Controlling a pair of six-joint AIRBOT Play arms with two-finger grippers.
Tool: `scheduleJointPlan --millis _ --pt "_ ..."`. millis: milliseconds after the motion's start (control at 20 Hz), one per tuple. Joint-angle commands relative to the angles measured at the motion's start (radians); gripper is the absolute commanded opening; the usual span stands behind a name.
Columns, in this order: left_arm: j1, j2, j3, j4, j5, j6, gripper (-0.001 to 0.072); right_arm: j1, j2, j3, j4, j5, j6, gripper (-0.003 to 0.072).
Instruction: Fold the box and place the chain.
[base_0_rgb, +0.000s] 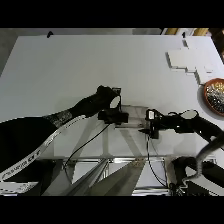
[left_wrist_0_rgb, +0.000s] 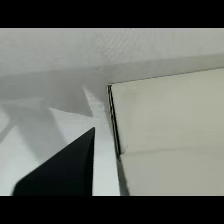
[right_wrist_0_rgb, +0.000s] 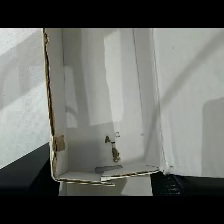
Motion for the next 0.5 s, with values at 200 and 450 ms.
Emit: scheduleJointPlan --millis 200,450 --pt "-0.013 -0.047 0.079 0.029 -0.063 -0.022 0.0009 0.0 0.0 0.0 0.0 0.0 0.0 0.0407" --pt "-0.018 -0.054 0.086 0.028 -0.081 -0.021 0.0202 0.0 0.0 0.0 0.0 0.0 0.0 0.0407"
